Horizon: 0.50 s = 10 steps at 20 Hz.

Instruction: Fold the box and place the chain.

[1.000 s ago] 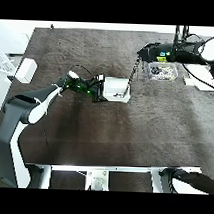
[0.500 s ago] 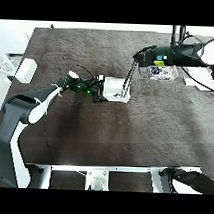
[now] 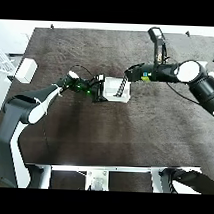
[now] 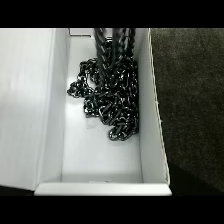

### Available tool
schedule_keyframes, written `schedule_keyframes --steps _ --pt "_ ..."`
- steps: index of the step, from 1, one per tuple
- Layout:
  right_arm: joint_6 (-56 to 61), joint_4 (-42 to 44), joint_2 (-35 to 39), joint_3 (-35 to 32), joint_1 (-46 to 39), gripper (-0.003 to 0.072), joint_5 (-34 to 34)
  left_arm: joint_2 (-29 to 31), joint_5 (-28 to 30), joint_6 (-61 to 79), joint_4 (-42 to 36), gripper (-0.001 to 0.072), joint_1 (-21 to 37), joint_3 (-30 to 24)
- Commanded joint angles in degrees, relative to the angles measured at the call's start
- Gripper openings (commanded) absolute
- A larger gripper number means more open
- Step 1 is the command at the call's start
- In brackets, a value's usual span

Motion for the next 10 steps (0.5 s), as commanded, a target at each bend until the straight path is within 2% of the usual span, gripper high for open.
schedule_keyframes --steps 1,4,8,9,10 --pt "-0.04 2.45 -0.28 -5.66 0.57 0.0011 -6.25 0.02 0.00 0.02 0.00 0.0525 0.02 0.00" --pt "-0.07 3.06 -2.14 -10.47 1.38 0.0011 -12.68 0.00 0.00 0.02 0.00 0.0525 0.02 0.02" --pt "-0.04 3.32 -8.66 -12.96 1.97 0.0016 -15.96 0.00 0.02 0.02 0.00 0.0526 0.02 0.02" --pt "-0.04 3.45 -10.23 -12.92 1.97 0.0154 -16.50 0.00 0.00 0.02 0.00 0.0525 0.02 0.00" --pt "-0.07 3.54 -11.37 -12.90 1.97 0.0354 -17.33 0.00 0.00 0.02 0.00 0.0525 0.02 0.00"
